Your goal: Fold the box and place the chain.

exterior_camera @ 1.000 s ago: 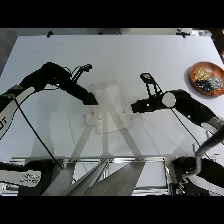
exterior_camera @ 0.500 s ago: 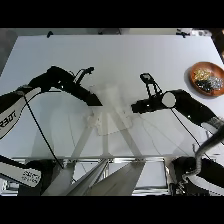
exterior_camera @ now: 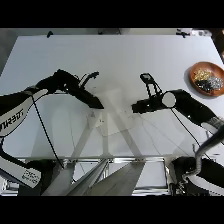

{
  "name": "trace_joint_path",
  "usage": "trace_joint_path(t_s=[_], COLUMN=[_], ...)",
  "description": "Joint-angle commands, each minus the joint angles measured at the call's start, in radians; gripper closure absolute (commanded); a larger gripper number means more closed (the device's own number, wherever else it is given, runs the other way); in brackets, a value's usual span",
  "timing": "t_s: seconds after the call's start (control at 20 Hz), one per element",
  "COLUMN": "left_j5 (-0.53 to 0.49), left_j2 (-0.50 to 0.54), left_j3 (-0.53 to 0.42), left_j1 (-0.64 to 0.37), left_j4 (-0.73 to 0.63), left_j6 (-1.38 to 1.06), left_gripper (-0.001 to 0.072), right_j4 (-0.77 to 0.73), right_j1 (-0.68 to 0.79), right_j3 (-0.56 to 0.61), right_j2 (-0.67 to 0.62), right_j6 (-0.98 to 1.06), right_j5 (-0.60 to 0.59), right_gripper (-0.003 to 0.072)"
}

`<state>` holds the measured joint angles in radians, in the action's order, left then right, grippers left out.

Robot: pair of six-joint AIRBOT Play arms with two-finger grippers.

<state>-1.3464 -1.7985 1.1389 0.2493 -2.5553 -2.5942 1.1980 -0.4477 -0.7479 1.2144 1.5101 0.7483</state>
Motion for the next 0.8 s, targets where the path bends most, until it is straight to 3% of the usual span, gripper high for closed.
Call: trace_joint_path(t_s=[0.0, 0.3, 0.5, 0.75], left_j5=[0.019, -0.039, -0.053, -0.025], left_j2=[0.000, 0.084, 0.216, 0.343], left_j3=[0.000, 0.000, 0.000, 0.000], left_j1=[0.015, 0.015, 0.016, 0.063], left_j4=[-0.002, 0.016, 0.021, 0.112], left_j6=[-0.046, -0.151, -0.329, -0.364], left_gripper=[0.0699, 0.0706, 0.0705, 0.0705], right_j4=[-0.002, 0.001, 0.043, 0.083], right_j1=[-0.001, 0.000, 0.026, 0.100], right_j3=[0.000, 0.000, 0.000, 0.000], right_j2=[0.000, -0.061, -0.215, -0.410], right_j6=[0.001, 0.001, 0.001, 0.002], right_j5=[0.000, 0.001, 0.064, 0.269], right_gripper=[0.0674, 0.0660, 0.0365, 0.0341])
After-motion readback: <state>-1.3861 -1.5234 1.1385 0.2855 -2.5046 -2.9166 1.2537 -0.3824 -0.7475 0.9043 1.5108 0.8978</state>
